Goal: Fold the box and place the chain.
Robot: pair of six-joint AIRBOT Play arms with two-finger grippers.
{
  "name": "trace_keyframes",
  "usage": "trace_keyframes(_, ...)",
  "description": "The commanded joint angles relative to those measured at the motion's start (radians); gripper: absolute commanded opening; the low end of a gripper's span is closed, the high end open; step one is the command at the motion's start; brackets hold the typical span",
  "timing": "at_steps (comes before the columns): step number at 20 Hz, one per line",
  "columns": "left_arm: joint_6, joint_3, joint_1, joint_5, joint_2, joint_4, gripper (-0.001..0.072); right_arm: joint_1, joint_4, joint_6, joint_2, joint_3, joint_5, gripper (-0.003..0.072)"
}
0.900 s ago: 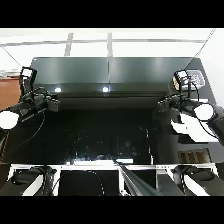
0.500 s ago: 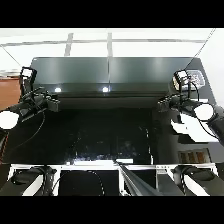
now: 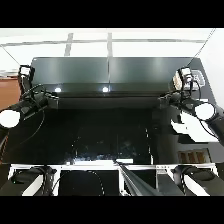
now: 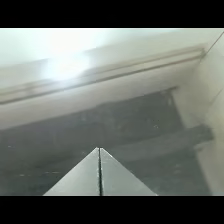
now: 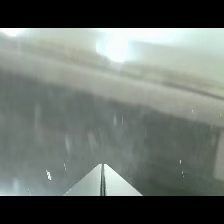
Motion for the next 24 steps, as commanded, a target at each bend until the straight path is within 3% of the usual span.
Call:
trace_keyframes(1, -0.012, 0.000, -0.001, 0.022, -0.066, -0.157, 0.0097, -0.002, 0.083, 0.000, -0.022, 0.000, -0.153, 0.0636)
trace_keyframes(2, -0.010, 0.000, -0.001, -0.001, -0.095, -0.199, 0.0389, -0.002, 0.058, -0.003, -0.037, 0.000, -0.150, 0.0720)
trace_keyframes(3, -0.015, 0.000, -0.001, -0.040, -0.123, -0.211, 0.0709, -0.006, 0.021, -0.003, -0.050, 0.001, -0.126, 0.0720)
trace_keyframes(5, -0.015, 0.001, 0.000, -0.122, -0.157, -0.197, 0.0715, -0.051, -0.072, 0.000, -0.056, 0.014, -0.067, 0.0720)
trace_keyframes(7, -0.042, 0.001, 0.002, -0.187, -0.159, -0.139, 0.0715, -0.199, -0.174, 0.036, -0.056, 0.058, -0.037, 0.0720)
trace_keyframes(12, -0.203, 0.001, 0.002, -0.236, -0.159, -0.005, 0.0715, -0.835, -0.210, 0.120, -0.134, 0.159, -0.071, 0.0720)
trace_keyframes(14, -0.203, 0.001, 0.002, -0.231, -0.159, -0.006, 0.0715, -1.049, -0.150, 0.238, -0.245, 0.257, 0.101, 0.0720)
trace_keyframes(15, -0.203, 0.001, 0.001, -0.231, -0.159, -0.006, 0.0715, -1.106, -0.117, 0.183, -0.315, 0.322, 0.223, 0.0720)
trace_keyframes(18, -0.206, 0.001, 0.001, -0.231, -0.159, -0.006, 0.0715, -1.155, -0.221, 0.012, -0.553, 0.537, 0.644, 0.0720)
trace_keyframes(19, -0.206, 0.001, 0.001, -0.231, -0.159, -0.007, 0.0715, -1.155, -0.261, -0.009, -0.608, 0.582, 0.724, 0.0720)
trace_keyframes(24, -0.206, 0.001, 0.000, -0.233, -0.159, -0.021, 0.0715, -1.154, -0.259, -0.144, -0.712, 0.682, 0.785, 0.0720)
